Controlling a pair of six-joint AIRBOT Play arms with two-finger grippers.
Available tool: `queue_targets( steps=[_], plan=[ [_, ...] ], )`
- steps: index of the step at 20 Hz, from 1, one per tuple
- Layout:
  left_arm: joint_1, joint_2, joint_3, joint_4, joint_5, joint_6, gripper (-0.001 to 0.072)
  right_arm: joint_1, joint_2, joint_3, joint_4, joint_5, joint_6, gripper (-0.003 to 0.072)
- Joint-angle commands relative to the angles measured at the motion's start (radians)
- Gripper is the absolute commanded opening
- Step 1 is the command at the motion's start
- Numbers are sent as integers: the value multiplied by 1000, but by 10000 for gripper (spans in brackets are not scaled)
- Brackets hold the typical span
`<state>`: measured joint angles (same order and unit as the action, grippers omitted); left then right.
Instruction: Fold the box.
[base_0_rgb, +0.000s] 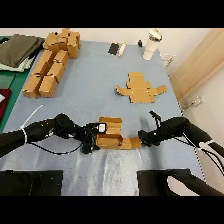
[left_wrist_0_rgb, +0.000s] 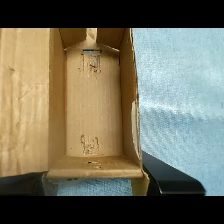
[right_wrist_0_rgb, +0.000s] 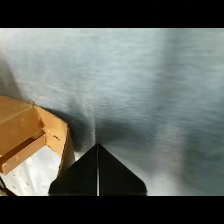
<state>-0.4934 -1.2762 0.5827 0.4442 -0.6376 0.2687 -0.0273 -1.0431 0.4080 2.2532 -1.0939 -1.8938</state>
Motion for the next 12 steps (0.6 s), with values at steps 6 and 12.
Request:
queue_targets(
  steps=[6, 12],
  plan=[
    [0, -1, 0, 0, 0, 0, 461, 154, 53, 24, 77, 47, 49, 3],
    [0, -1, 0, 0, 0, 0, 461, 154, 193, 40, 78, 18, 114, 225]
  ],
)
